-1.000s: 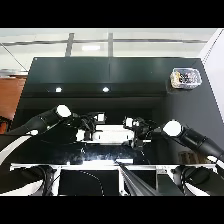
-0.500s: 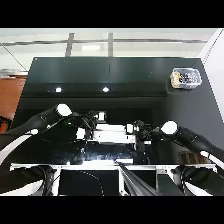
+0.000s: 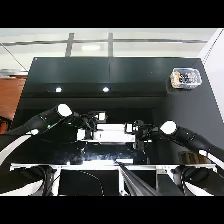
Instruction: Fold the box and place the chain.
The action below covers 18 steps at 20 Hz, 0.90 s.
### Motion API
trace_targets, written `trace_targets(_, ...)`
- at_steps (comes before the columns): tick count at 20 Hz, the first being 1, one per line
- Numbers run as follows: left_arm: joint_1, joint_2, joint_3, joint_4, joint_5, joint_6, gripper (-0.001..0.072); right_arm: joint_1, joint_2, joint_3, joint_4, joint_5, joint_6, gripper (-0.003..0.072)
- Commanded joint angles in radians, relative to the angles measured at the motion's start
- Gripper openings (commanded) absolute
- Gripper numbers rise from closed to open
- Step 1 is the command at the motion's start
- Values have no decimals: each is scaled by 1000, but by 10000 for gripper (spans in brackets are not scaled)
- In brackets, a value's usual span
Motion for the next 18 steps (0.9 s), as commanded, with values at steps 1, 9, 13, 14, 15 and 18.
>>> trace_targets(1, -6, -13, 0, 7, -1, -2, 25, 0, -1, 0, 3, -3, -1, 706)
trace_targets(9, -6, -32, 1, 4, -1, -2, 26, 0, -1, 0, 3, -3, -1, 705)
trace_targets(13, -6, -32, 1, 4, -1, -2, 25, 0, -1, 0, 0, -3, 7, 705)
trace_targets(14, -6, -32, 1, 4, -1, -2, 25, 0, -1, 0, -10, -2, 21, 704)
trace_targets(15, -6, -32, 1, 4, -1, -2, 25, 0, -2, -1, -34, -2, 48, 702)
trace_targets(18, -6, -32, 1, 4, -1, -2, 26, 0, -3, -2, -75, 14, 75, 589)
